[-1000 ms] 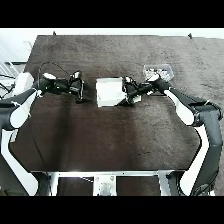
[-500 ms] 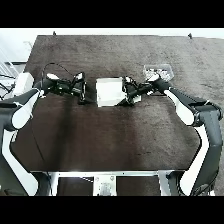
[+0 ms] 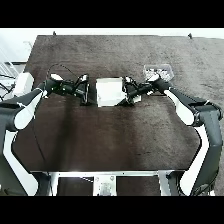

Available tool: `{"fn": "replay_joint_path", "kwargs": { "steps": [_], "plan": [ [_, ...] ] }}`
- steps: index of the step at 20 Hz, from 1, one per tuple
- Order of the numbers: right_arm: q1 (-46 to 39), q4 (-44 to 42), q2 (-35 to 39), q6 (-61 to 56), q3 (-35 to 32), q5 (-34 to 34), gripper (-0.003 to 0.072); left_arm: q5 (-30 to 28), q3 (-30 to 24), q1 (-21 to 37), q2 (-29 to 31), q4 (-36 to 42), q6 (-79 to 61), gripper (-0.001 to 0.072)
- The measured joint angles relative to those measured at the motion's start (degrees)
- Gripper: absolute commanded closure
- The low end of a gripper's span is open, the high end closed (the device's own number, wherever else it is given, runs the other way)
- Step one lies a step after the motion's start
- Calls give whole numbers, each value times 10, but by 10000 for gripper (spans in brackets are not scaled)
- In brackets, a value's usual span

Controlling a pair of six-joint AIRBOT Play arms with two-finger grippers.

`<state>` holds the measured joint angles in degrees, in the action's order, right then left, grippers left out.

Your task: Fold the box and place the chain.

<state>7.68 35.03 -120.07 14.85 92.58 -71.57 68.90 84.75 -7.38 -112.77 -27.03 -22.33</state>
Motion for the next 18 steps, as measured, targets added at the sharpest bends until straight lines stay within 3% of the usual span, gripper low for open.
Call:
{"fn": "replay_joint_path", "kwargs": {
  "steps": [18],
  "plan": [
    [0,0,0,-1,0,3,170,-57,0,-22,-18,7,-31,-11]
  ]
}}
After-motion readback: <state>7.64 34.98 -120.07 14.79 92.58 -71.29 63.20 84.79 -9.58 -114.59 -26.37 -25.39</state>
